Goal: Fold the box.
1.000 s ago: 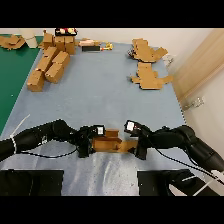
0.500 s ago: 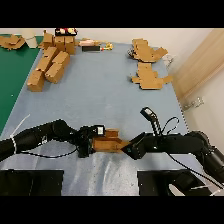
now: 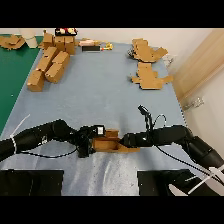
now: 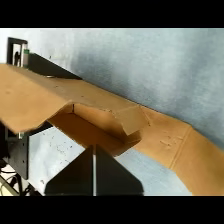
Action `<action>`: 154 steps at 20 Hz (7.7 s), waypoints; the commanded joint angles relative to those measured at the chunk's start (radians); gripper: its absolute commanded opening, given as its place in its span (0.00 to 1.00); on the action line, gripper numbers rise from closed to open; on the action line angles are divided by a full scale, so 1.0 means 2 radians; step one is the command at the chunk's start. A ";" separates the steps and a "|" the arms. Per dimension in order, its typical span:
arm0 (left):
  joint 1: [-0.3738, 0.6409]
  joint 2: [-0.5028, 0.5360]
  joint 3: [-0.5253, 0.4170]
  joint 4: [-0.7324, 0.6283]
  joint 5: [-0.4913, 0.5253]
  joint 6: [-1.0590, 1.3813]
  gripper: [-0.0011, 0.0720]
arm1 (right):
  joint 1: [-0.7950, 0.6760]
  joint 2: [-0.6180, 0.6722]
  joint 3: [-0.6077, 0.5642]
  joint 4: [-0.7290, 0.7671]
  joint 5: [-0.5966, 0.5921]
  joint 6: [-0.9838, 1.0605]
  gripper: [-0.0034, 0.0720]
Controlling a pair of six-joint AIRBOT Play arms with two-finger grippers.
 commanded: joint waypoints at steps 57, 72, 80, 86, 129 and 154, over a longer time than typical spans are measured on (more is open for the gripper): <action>0.000 0.000 0.000 0.000 0.000 0.000 0.61 | -0.069 -0.277 0.144 0.081 -0.017 -0.219 0.04; 0.000 0.000 0.000 0.000 0.000 0.000 0.61 | -0.069 -0.280 0.131 0.071 -0.017 -0.219 0.04; 0.000 0.000 0.000 0.000 0.000 0.000 0.61 | -0.121 -0.226 0.168 -0.011 -0.020 -0.207 0.04; 0.000 0.000 0.000 0.000 0.000 0.000 0.61 | -0.135 -0.102 0.148 -0.097 -0.152 -0.257 0.05; 0.000 0.000 0.000 0.000 0.000 0.000 0.61 | 0.084 -0.128 0.058 -0.093 0.039 -0.537 0.23; 0.000 0.000 0.000 0.000 0.000 0.000 0.61 | 0.022 -0.015 0.070 -0.515 -0.062 0.105 0.05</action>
